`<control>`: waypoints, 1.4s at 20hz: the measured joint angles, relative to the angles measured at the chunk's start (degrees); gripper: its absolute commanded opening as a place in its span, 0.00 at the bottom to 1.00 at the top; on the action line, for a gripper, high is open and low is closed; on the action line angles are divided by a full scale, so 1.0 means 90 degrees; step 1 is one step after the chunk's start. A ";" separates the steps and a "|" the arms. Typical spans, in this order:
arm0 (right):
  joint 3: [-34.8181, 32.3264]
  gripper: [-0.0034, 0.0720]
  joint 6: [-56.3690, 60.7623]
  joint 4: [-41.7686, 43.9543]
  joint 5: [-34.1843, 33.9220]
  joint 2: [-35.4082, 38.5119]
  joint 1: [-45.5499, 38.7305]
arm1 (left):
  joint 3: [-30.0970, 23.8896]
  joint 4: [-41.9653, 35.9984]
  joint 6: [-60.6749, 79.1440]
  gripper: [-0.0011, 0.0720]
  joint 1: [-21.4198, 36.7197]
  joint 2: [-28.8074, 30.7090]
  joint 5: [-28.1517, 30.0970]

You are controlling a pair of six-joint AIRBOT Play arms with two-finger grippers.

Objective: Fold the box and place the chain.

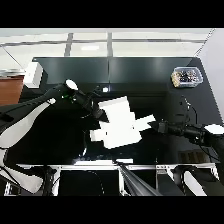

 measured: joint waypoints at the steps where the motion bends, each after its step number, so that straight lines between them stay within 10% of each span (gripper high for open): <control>1: 0.0000 0.06 0.0000 0.0002 -0.0002 -0.0002 0.0000 | 0.0000 -0.0036 0.0002 0.41 0.0000 0.0000 0.0005; 15: 0.0000 0.06 -0.0002 0.0017 -0.0041 -0.0002 0.0000 | -0.0561 -0.0687 0.0321 0.40 0.0119 0.0000 -0.0117; 19: 0.0000 0.06 -0.0002 0.0017 -0.0049 -0.0002 0.0000 | -0.0605 -0.0733 0.0447 0.05 0.0119 0.0000 -0.0151; 20: -0.0002 0.23 -0.0002 0.0017 -0.0046 -0.0002 0.0000 | -0.0602 -0.0721 0.0517 0.05 0.0117 0.0002 -0.0219; 22: 0.0002 0.88 0.0000 0.0022 -0.0090 -0.0002 0.0000 | -0.0551 -0.0508 0.0532 0.05 0.0121 -0.0002 -0.0238; 28: 0.0986 0.90 -0.0233 -0.0920 0.0034 -0.0002 0.0000 | -0.0206 -0.0063 0.0571 0.04 0.0092 0.0304 -0.0500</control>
